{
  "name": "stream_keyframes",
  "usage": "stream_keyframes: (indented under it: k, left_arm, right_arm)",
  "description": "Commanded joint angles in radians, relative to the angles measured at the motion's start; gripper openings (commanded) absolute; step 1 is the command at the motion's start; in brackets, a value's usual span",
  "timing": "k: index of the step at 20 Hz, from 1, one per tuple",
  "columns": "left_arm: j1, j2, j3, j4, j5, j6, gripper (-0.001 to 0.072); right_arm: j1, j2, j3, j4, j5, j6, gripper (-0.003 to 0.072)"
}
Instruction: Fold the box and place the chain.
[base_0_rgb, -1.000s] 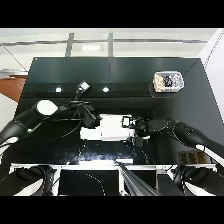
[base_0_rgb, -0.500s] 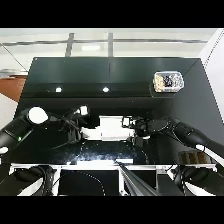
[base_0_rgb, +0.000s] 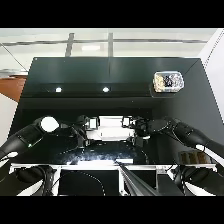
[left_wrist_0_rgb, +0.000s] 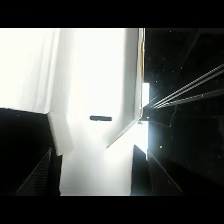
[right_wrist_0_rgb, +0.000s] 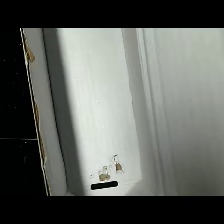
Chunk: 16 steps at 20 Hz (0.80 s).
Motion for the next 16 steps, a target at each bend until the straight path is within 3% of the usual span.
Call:
stream_keyframes:
  k: [1,2,4,5,12,14,16]
  left_arm:
    - [-0.014,-0.038,-0.002,-0.059,0.029,0.012,0.0562]
    - [-0.014,-0.04,-0.002,-0.059,0.029,0.012,0.0522]
    - [-0.014,-0.039,-0.002,-0.059,0.019,0.012,0.0373]
    - [-0.014,-0.039,-0.002,-0.061,0.018,0.012,0.0352]
    - [-0.015,-0.04,-0.002,-0.085,0.028,0.016,0.0349]
    - [-0.023,-0.04,-0.002,-0.087,0.028,0.016,0.0268]
    - [-0.025,-0.04,-0.002,-0.104,0.029,0.016,0.0268]
  right_arm:
    - [0.0,0.0,0.0,0.0,0.0,0.0,0.0468]
    - [0.0,0.0,0.0,0.0,0.0,0.0,0.0468]
    - [0.0,0.0,0.0,0.0,0.0,0.0,0.0467]
    - [0.0,0.0,0.0,0.0,0.0,0.0,0.0468]
    - [0.0,0.0,0.0,0.0,0.0,0.0,0.0467]
    - [0.0,0.0,0.0,0.0,0.0,0.0,0.0468]
    - [0.0,0.0,-0.001,0.0,0.0,0.0,0.0468]
